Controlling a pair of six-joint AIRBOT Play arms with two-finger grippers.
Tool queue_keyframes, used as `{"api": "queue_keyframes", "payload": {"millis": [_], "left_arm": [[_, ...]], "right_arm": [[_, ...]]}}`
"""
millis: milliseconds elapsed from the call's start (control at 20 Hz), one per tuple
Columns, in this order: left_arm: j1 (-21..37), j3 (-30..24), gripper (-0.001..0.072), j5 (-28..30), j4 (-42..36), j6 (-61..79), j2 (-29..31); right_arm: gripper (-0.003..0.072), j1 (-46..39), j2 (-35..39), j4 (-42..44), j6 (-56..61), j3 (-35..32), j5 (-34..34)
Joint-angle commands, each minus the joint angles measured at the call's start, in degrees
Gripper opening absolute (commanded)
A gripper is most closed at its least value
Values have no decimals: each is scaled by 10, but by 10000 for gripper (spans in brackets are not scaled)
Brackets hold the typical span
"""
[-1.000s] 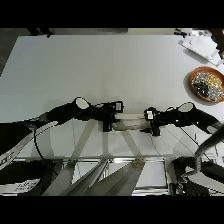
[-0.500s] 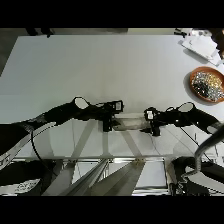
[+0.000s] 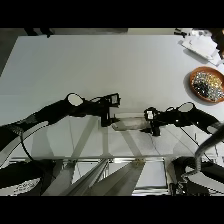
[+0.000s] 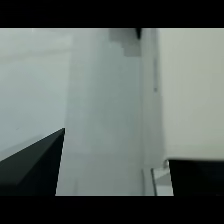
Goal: Fold the box and place the chain.
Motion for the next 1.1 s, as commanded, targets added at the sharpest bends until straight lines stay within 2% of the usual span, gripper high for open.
{"api": "queue_keyframes", "payload": {"millis": [0,100,200,250,300,350,400,500,550,650,850,950,1050], "left_arm": [[54,0,701,-30,33,-47,33],[92,0,700,-71,69,-82,66],[125,0,693,-135,109,-133,104],[138,0,590,-172,131,-165,124],[147,0,404,-208,154,-198,142],[151,0,161,-250,175,-224,159],[150,0,13,-303,185,-235,172],[128,0,4,-378,159,-261,181],[106,0,3,-389,142,-270,181],[36,-1,4,-337,124,-272,180],[-126,-1,7,-111,96,-257,160],[-168,-1,6,6,74,-257,130],[-172,-1,6,95,21,-257,92]], "right_arm": [[411,0,0,0,0,0,0],[411,0,0,0,0,0,0],[411,0,0,0,0,0,0],[411,0,0,0,0,0,0],[411,0,0,0,0,0,0],[411,0,0,0,0,0,0],[411,0,0,0,0,0,0],[411,0,0,0,0,0,0],[411,0,0,0,0,0,0],[411,0,0,0,0,0,0],[411,0,0,0,0,0,0],[411,0,0,0,0,0,0],[411,0,0,0,0,0,0]]}}
